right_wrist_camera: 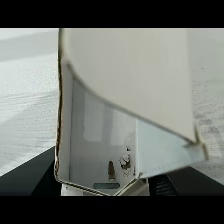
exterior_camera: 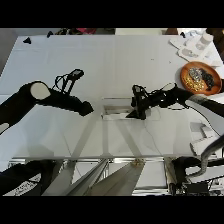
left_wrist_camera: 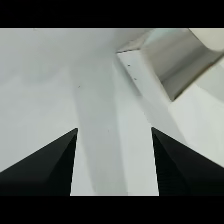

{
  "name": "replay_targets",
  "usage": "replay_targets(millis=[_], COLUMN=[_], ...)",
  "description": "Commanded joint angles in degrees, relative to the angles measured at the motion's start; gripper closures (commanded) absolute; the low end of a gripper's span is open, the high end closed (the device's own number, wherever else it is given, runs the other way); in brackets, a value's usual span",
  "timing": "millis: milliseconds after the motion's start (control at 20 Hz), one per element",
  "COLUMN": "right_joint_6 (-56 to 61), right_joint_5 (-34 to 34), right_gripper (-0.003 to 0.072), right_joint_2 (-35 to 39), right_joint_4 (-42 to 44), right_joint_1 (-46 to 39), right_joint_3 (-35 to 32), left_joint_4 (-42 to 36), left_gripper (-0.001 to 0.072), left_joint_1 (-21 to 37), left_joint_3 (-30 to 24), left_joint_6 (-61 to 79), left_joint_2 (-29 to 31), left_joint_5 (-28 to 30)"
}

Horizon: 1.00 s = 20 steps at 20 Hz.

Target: Fold the box and place the chain.

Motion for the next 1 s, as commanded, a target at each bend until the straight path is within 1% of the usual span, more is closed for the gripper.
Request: replay_targets(millis=[0,50,100,150,250,350,400,500,550,650,950], right_joint_6=[0.0,0.0,0.0,0.0,0.0,0.0,0.0,0.0,0.0,0.0,0.0], right_joint_5=[0.0,0.0,0.0,0.0,0.0,0.0,0.0,0.0,0.0,0.0,0.0], right_gripper=[0.0254,0.0254,0.0254,0.0254,0.0254,0.0254,0.0254,0.0254,0.0254,0.0254,0.0254], right_joint_2=[0.0,0.0,0.0,0.0,0.0,0.0,0.0,0.0,0.0,0.0,0.0], right_joint_4=[0.0,0.0,0.0,0.0,0.0,0.0,0.0,0.0,0.0,0.0,0.0], right_joint_1=[0.0,0.0,0.0,0.0,0.0,0.0,0.0,0.0,0.0,0.0,0.0], right_joint_3=[0.0,0.0,0.0,0.0,0.0,0.0,0.0,0.0,0.0,0.0,0.0], left_joint_4=[-19.9,-24.4,-28.4,-31.6,-35.0,-35.4,-35.6,-35.5,-35.5,-36.5,-36.5], left_gripper=[0.0160,0.0106,0.0026,-0.0004,-0.0004,-0.0004,-0.0004,-0.0003,-0.0003,-0.0003,-0.0004], left_joint_1=[8.1,9.4,9.9,9.9,9.8,9.8,9.8,10.1,10.1,10.1,9.6], left_joint_3=[-2.9,-2.9,-2.9,-2.9,-2.9,-2.9,-2.9,-2.7,-2.7,-2.7,-2.1], left_joint_6=[44.4,53.9,62.3,70.5,82.1,88.8,91.0,96.6,98.0,98.1,98.0], left_joint_2=[-3.8,-6.0,-8.2,-10.6,-14.8,-18.1,-19.4,-21.6,-22.5,-24.1,-24.3], left_joint_5=[-0.3,0.5,0.7,0.4,-1.0,-2.2,-3.4,-7.7,-8.7,-8.7,-10.7])
